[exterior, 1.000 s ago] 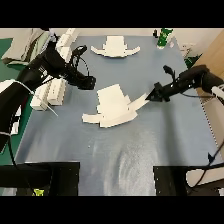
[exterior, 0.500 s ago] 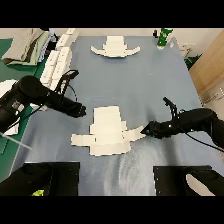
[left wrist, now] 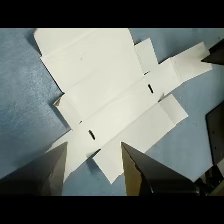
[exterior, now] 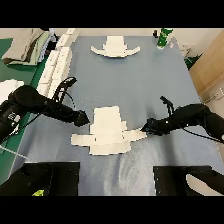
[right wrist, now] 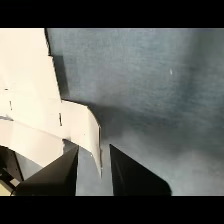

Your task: Fold the box.

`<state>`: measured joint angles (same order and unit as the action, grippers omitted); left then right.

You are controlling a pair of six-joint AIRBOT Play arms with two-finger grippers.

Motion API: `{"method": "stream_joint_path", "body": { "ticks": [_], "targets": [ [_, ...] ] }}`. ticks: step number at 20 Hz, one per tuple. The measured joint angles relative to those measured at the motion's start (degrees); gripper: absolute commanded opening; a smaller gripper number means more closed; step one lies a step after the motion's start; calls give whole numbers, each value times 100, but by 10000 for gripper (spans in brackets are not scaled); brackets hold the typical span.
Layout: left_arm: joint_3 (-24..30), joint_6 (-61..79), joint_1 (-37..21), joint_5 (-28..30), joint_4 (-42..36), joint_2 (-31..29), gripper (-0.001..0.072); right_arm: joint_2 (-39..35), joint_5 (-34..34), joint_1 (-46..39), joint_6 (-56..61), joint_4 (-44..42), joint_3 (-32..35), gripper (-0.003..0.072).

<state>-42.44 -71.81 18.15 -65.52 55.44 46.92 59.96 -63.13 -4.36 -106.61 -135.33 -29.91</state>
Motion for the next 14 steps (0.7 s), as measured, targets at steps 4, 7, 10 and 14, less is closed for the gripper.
{"method": "stream_joint_path", "body": {
  "ticks": [4,7,10,14],
  "targets": [
    [22,-85,0,-7,-9,-15,515,953,-422,24,-664,-372,-337,277],
    [22,-109,11,-22,-94,-17,515,1379,-599,192,-979,-560,-424,87],
    [22,-114,11,28,-282,-17,514,1554,-433,452,-1207,-697,-463,3],
    [13,-127,-103,219,-389,50,514,1445,-160,780,-1495,-791,-352,1]
  ]
}}
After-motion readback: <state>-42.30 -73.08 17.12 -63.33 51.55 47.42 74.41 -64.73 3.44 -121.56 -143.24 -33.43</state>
